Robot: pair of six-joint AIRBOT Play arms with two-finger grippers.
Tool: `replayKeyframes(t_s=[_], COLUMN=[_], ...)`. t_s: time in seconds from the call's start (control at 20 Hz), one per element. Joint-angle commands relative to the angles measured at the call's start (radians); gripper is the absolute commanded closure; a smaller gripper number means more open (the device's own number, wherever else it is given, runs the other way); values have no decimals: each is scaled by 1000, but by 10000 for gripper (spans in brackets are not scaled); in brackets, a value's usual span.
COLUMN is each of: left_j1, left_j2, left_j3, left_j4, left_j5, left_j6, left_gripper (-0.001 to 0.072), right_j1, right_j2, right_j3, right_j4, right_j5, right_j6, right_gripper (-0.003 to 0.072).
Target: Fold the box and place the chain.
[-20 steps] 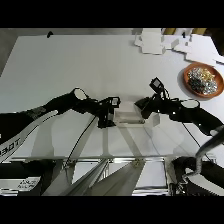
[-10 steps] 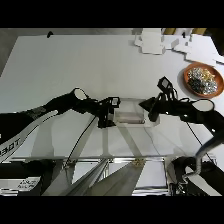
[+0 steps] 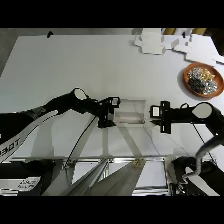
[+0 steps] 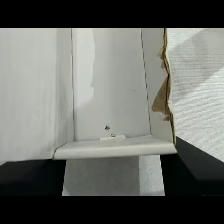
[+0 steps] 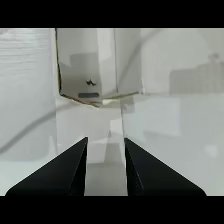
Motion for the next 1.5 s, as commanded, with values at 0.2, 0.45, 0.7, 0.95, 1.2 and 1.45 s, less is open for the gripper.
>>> replayKeyframes(t_s=[0.2, 0.45, 0.7, 0.95, 1.2, 1.45], left_j1=[1, 1, 1, 1, 1, 1], left_j2=[0, 0, 0, 0, 0, 0], left_j3=[0, 0, 0, 0, 0, 0], left_j4=[0, 0, 1, 0, 0, 0], left_j5=[0, 0, 0, 0, 0, 0], left_j6=[0, 0, 0, 0, 0, 0], left_gripper=[373, 373, 373, 373, 373, 373], right_j1=[52, 52, 124, 130, 130, 114], right_j2=[-133, -160, -187, -136, 39, 206], right_j3=[0, 0, 0, 0, 0, 0], right_j4=[177, 308, 338, 219, -47, -95], right_j5=[-81, -62, -98, -156, -145, -144], right_j6=[-85, -117, -116, -49, 151, 426], right_gripper=[470, 530, 452, 232, 234, 589])
